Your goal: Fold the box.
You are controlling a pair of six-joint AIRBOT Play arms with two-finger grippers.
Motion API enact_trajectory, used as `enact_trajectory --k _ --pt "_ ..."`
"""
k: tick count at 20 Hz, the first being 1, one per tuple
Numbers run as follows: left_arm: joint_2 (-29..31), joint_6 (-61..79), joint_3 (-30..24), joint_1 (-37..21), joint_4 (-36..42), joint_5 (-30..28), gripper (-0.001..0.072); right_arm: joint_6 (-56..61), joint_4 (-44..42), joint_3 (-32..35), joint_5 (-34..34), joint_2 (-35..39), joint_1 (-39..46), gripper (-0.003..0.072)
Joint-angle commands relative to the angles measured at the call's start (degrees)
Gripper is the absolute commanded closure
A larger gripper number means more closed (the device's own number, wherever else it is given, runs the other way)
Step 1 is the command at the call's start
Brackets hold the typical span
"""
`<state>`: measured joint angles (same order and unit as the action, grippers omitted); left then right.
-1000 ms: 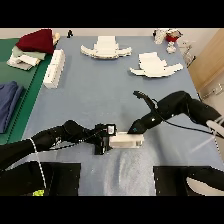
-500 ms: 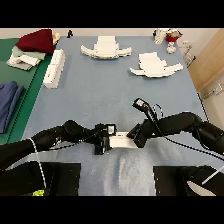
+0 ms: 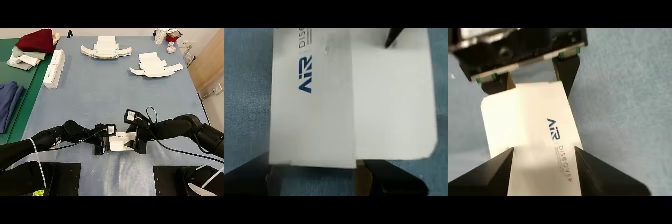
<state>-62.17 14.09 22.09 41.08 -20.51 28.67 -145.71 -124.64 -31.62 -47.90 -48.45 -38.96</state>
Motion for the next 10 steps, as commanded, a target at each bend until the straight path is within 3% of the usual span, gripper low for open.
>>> enact_trajectory --k 1,10 --pt "0.0 0.0 0.0 0.0 0.0 0.0 0.0194 -2.2 9.8 -0.2 3.2 -1.2 -3.4 0.0086" --pt "0.0 0.0 0.0 0.0 0.0 0.0 0.0195 -3.3 15.8 -0.2 5.1 -1.3 -9.0 0.0087"
